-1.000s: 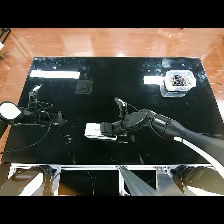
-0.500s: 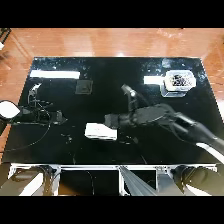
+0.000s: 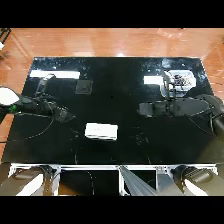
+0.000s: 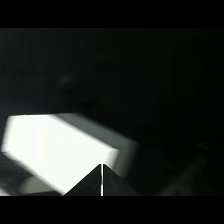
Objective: Fold the box and place the chain.
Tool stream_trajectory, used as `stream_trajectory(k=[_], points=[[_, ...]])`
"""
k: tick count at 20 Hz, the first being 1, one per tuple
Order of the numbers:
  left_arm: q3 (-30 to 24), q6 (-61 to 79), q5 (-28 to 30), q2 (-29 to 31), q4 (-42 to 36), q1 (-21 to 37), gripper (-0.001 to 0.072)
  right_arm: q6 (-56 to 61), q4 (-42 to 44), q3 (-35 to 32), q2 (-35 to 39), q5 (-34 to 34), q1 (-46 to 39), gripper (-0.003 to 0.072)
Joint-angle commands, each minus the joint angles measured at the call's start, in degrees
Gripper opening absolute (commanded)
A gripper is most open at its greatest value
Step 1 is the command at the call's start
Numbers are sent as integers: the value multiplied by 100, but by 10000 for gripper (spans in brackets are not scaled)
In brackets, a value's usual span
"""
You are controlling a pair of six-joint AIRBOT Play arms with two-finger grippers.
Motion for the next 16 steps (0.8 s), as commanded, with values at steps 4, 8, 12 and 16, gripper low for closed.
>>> stream_trajectory(k=[4, 8, 12, 16], points=[[184, 3379, 455, -278, -398, -1773, 631, 356, -769, -269, 52, -573, -334, 23], [184, 4540, 907, -595, -11, -2865, 631, 356, -780, -297, 52, -555, -330, 23], [184, 4533, 935, -977, -127, -2914, 626, 356, -780, -308, 50, -509, -330, 23], [179, 4601, 951, -1075, -592, -2929, 626, 356, -782, -308, 48, -470, -330, 23]])
